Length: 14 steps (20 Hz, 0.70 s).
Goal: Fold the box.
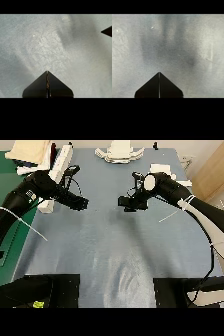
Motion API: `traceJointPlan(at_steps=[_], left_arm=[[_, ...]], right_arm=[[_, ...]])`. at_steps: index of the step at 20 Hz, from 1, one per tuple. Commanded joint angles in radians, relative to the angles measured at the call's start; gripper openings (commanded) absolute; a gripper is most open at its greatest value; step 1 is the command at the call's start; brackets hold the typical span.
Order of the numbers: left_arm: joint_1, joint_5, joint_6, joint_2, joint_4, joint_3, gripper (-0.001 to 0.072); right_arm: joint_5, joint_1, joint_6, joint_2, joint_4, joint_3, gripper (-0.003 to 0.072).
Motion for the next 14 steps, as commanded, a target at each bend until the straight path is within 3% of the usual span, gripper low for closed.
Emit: traceJointPlan(at_steps=[1,6,8,12,14], left_arm=[[-0.001,0.0,0.0,-0.001,0.0,0.001,0.0013],[0.0,0.0,0.0,-0.001,0.0,0.001,0.0014],[-0.001,0.001,0.0,-0.001,0.0,0.001,0.0014],[-0.001,0.0,0.0,-0.001,0.0,0.001,0.0014],[0.0,0.0,0.0,-0.001,0.0,0.001,0.0014]], right_arm=[[-0.005,0.0,0.001,-0.001,0.001,0.001,0.0006],[-0.053,-0.015,0.0,-0.009,0.028,0.015,0.0006],[-0.006,-0.106,-0.032,-0.01,0.019,0.1,0.0018],[0.196,-0.422,-0.075,-0.032,0.001,0.28,0.0413],[0.2,-0.592,-0.084,-0.04,0.023,0.296,0.0435]])
